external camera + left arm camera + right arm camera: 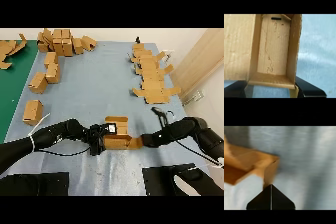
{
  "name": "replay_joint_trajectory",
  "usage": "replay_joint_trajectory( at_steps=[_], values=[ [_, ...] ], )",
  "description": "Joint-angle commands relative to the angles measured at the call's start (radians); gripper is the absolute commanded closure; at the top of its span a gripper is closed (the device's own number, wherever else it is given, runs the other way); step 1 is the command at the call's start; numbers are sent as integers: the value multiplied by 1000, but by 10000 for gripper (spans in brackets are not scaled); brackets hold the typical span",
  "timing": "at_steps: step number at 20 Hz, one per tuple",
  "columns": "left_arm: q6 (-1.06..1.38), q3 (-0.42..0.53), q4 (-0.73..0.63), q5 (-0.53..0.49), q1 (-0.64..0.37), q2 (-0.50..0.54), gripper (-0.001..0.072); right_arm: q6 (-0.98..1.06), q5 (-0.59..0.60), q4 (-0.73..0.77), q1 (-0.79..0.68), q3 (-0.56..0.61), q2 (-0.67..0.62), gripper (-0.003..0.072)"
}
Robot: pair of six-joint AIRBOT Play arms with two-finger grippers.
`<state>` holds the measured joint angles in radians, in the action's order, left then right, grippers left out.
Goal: Fold the box.
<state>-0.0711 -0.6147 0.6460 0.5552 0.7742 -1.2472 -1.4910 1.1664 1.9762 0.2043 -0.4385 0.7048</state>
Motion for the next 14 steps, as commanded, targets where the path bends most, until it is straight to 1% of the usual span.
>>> replay_joint_trajectory(
  at_steps=[1,4,9,10,12,13,14],
  values=[
    [3,0,4,2,-1,0,190,30,42,72,2,0,-63,684],
    [3,0,4,2,-1,0,190,34,46,67,2,0,-59,684],
    [3,0,4,2,-1,0,190,35,29,-2,1,-5,-55,684],
    [3,0,4,2,-1,0,190,35,0,-23,1,-16,-66,684],
    [3,0,4,2,-1,0,191,18,-109,-80,1,-43,-77,684],
    [3,0,4,2,-1,0,190,-114,-141,-73,2,-54,-64,684],
    [3,0,4,2,-1,0,190,-279,-143,-51,3,-59,-44,683]
  ],
)
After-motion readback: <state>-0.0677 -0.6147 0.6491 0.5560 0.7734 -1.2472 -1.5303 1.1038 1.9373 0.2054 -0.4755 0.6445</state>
